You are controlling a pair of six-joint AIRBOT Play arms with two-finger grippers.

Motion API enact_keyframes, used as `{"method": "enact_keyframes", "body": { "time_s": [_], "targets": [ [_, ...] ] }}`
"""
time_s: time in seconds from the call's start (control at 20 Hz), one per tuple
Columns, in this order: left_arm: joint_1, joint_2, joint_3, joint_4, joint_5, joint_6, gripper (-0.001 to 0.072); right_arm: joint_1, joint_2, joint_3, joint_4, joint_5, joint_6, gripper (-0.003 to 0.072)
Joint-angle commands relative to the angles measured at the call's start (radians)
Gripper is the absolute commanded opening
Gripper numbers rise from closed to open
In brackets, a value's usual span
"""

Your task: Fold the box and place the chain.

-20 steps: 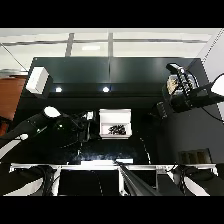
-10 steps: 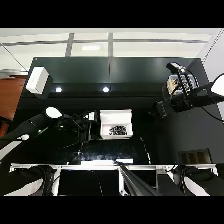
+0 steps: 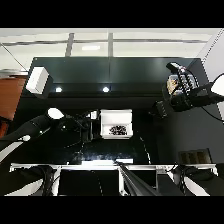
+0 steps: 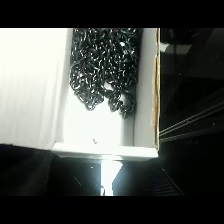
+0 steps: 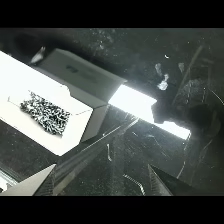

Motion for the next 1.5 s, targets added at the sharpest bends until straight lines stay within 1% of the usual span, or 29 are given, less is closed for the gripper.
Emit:
{"method": "enact_keyframes", "body": {
  "time_s": [0.0,0.65,0.7,0.75,0.8,0.85,0.9,0.95,1.0,1.1,1.2,1.25,1.3,1.45],
  "targets": [
    [-0.016,-0.002,0.001,-0.002,0.004,-0.011,0.0701,0.000,0.001,0.000,0.000,0.000,0.000,0.0701],
    [-0.016,-0.004,0.002,-0.002,0.006,-0.015,0.0690,0.000,0.001,0.000,0.000,0.000,0.000,0.0701],
    [-0.016,-0.004,0.002,-0.002,0.007,-0.016,0.0664,0.000,0.001,0.000,0.000,0.000,0.000,0.0701],
    [-0.016,-0.004,0.002,-0.002,0.007,-0.016,0.0539,0.000,0.001,0.000,0.000,0.000,0.000,0.0701],
    [-0.016,-0.004,0.002,-0.002,0.007,-0.016,0.0456,0.000,0.001,0.000,0.000,0.000,0.000,0.0701],
    [-0.016,-0.004,0.002,-0.002,0.008,-0.017,0.0452,0.000,0.001,0.000,0.000,-0.001,0.000,0.0701],
    [-0.017,-0.004,0.002,-0.002,0.014,-0.023,0.0405,0.001,0.000,-0.001,0.003,-0.016,0.006,0.0701],
    [-0.023,-0.004,0.002,-0.002,0.023,-0.029,0.0389,0.005,0.000,-0.005,0.024,-0.047,0.019,0.0701],
    [-0.031,-0.004,0.002,0.005,0.036,-0.037,0.0389,0.017,0.000,-0.012,0.039,-0.085,0.020,0.0701],
    [-0.049,-0.004,0.003,0.029,0.042,-0.045,0.0389,0.053,-0.014,-0.019,0.034,-0.201,0.017,0.0701],
    [-0.066,-0.004,0.003,0.054,0.042,-0.045,0.0388,0.073,-0.058,-0.018,0.080,-0.302,0.015,0.0702],
    [-0.066,-0.004,0.003,0.055,0.042,-0.046,0.0389,0.076,-0.093,-0.014,0.127,-0.328,0.003,0.0702],
    [-0.064,-0.004,0.003,0.050,0.045,-0.050,0.0389,0.075,-0.134,0.000,0.157,-0.330,-0.021,0.0701],
    [-0.064,-0.004,0.003,0.050,0.054,-0.057,0.0389,0.076,-0.257,0.067,0.164,-0.333,-0.133,0.0701]
  ]
}}
